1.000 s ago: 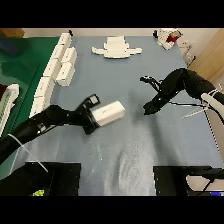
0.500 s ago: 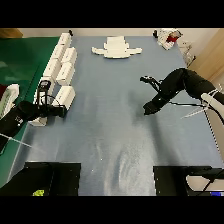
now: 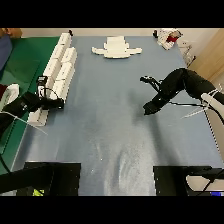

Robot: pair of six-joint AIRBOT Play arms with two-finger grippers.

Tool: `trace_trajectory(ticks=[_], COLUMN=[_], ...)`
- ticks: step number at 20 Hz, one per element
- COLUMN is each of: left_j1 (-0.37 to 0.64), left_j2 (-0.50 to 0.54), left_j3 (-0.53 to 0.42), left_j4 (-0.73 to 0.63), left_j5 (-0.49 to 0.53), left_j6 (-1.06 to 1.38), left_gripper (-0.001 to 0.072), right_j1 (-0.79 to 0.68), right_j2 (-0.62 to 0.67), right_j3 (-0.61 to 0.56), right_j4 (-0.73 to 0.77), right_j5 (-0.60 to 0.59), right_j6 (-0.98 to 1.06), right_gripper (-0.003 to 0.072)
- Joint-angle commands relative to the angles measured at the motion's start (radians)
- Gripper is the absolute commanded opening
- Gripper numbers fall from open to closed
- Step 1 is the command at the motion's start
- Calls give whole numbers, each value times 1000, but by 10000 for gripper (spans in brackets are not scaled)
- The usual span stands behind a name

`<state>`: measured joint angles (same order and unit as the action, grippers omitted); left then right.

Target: Fold the box.

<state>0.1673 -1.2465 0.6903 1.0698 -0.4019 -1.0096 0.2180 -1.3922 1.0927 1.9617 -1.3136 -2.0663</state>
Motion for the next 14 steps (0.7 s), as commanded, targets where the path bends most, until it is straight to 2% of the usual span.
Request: trace_trajectory(ticks=[1,14], left_j1=[-28,-54], left_j2=[-100,-402], left_j3=[113,484], left_j4=[0,0], left_j5=[10,-28], left_j6=[-2,-5], left_gripper=[461,461], right_j1=[0,0], right_j2=[-1,-1], right_j3=[1,1], right_j4=[-1,-2], right_j5=[0,0], right_j6=[0,0], right_gripper=[3,4])
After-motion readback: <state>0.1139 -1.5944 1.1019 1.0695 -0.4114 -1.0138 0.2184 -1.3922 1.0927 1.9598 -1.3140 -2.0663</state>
